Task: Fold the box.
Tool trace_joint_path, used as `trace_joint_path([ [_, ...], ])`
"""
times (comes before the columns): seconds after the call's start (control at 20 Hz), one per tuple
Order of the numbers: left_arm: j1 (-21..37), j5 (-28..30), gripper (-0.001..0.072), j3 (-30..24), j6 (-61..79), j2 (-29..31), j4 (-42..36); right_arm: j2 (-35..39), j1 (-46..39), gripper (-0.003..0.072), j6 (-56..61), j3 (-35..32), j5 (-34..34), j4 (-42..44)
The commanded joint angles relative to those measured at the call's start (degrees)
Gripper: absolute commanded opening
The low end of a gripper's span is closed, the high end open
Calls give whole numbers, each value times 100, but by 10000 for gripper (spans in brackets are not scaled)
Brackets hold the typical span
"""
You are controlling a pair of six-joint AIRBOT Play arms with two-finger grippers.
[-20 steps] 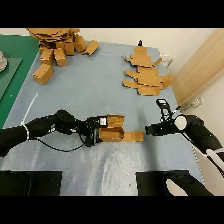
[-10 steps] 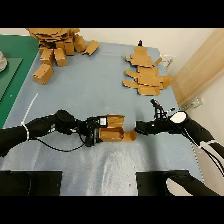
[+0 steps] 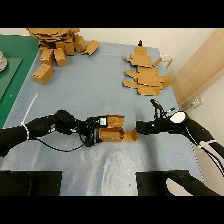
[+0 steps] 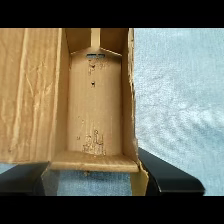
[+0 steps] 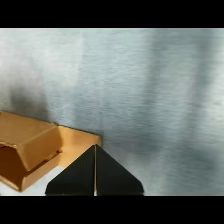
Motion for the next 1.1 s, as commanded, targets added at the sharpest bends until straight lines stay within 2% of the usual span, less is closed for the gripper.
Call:
trace_joint_path([
  [0.0, -2, 0, 462, 4, 0, 0, 0, -13, -136, 2, 389, 0, -98, -560],
  [0.3, -2, 0, 461, 4, 0, 0, 0, -61, -101, 2, 225, -367, -20, -26],
  [0.55, -2, 0, 461, 4, 0, 2, 0, -61, -101, 2, -221, -459, 70, 870],
  [0.9, -2, 0, 461, 4, 0, 0, 0, -61, -101, 2, -232, -459, 96, 920],
  [1.05, -2, 2, 461, 4, 0, 0, 0, -26, 11, 2, -538, -457, 332, 1497],
])
